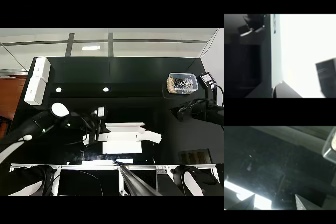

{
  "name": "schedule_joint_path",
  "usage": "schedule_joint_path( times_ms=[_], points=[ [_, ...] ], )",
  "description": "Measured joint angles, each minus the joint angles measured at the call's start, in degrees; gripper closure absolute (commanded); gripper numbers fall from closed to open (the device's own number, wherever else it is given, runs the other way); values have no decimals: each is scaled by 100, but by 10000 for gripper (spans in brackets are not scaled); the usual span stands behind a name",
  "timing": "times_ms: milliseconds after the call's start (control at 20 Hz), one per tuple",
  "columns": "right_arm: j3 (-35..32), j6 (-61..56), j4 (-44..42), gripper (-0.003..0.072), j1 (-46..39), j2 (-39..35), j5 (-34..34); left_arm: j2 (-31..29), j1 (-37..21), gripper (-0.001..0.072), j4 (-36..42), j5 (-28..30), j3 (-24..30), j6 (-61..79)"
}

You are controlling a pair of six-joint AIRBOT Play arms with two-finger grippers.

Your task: Fold the box and place the chain.

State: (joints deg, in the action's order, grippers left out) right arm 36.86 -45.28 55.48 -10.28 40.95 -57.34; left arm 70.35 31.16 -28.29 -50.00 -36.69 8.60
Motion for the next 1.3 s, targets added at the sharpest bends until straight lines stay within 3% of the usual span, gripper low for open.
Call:
schedule_joint_path(
  times_ms=[150,300,550,950,1300],
  points=[
    [9,103,-20,103,76,0,-105,131,190,685,118,647,240,507],
    [-116,483,-2,104,293,4,-142,260,203,683,164,894,308,804],
    [-608,1235,0,104,992,4,-37,337,26,684,0,1049,334,756],
    [-1375,1834,-66,103,2173,92,728,367,-15,684,-227,1176,337,551],
    [-1665,2079,-153,103,3333,439,1244,385,146,684,-553,1207,332,452]
  ],
)
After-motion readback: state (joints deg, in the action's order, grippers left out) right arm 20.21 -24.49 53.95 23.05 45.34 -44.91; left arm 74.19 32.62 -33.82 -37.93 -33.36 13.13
